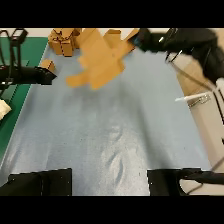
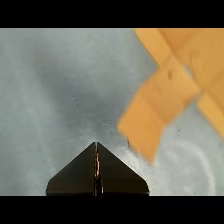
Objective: Fold the box.
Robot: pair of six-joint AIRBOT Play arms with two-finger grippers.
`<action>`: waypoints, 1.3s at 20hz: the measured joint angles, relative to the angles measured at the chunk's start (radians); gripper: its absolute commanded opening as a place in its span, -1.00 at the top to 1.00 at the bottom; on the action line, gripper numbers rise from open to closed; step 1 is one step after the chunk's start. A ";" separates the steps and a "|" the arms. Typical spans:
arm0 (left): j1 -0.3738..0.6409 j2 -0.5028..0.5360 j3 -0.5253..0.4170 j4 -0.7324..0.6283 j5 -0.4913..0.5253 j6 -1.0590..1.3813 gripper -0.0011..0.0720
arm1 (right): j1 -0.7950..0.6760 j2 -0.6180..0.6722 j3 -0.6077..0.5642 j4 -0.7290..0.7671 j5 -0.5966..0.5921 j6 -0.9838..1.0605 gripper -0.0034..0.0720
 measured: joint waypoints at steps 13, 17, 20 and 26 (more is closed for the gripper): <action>0.096 -0.204 -0.002 -0.153 -0.263 0.124 0.93 | 0.446 0.260 -1.021 -0.003 0.794 0.383 0.90; 0.025 -0.344 -0.002 -0.156 -0.272 0.127 -0.33 | 0.489 0.257 -1.075 -0.006 0.898 0.352 0.90; -0.043 -0.470 0.002 -0.160 -0.268 0.123 -0.33 | 0.499 0.248 -1.088 -0.007 0.933 0.330 0.90; -0.157 -0.694 0.074 -0.212 -0.267 0.104 -0.33 | 0.505 0.244 -1.094 -0.010 0.955 0.315 0.90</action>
